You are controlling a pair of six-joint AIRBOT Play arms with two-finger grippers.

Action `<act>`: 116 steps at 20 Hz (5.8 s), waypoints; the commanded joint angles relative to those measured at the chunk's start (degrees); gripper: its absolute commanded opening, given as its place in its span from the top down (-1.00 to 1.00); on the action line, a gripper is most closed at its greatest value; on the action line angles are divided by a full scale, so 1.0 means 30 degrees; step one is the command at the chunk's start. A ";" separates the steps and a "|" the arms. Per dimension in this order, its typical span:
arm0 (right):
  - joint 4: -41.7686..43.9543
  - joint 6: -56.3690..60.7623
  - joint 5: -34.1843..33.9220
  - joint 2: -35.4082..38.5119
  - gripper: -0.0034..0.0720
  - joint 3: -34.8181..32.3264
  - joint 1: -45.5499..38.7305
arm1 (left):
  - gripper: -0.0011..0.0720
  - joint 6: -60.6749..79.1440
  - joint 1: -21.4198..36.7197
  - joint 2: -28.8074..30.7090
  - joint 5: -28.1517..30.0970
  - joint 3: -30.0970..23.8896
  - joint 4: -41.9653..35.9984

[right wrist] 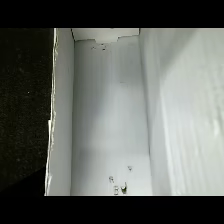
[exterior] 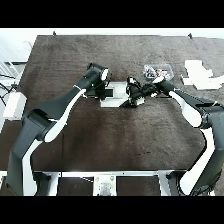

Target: Fold the box and place the chain.

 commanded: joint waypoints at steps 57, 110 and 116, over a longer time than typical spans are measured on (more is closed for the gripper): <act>0.0007 -0.0007 -0.0036 0.0000 -0.65 0.0007 -0.0022 | -0.59 3.9168 0.7927 0.8903 0.9515 -1.4389 -1.9788; 0.0007 -0.0007 -0.0036 0.0000 -0.65 0.0007 -0.0022 | -1.00 4.7306 0.7351 0.1661 0.4539 -0.9129 -2.0094; 0.0007 -0.0007 -0.0036 0.0000 -0.65 0.0007 -0.0022 | -1.00 4.7313 0.6914 0.1661 0.4568 -0.9129 -2.0407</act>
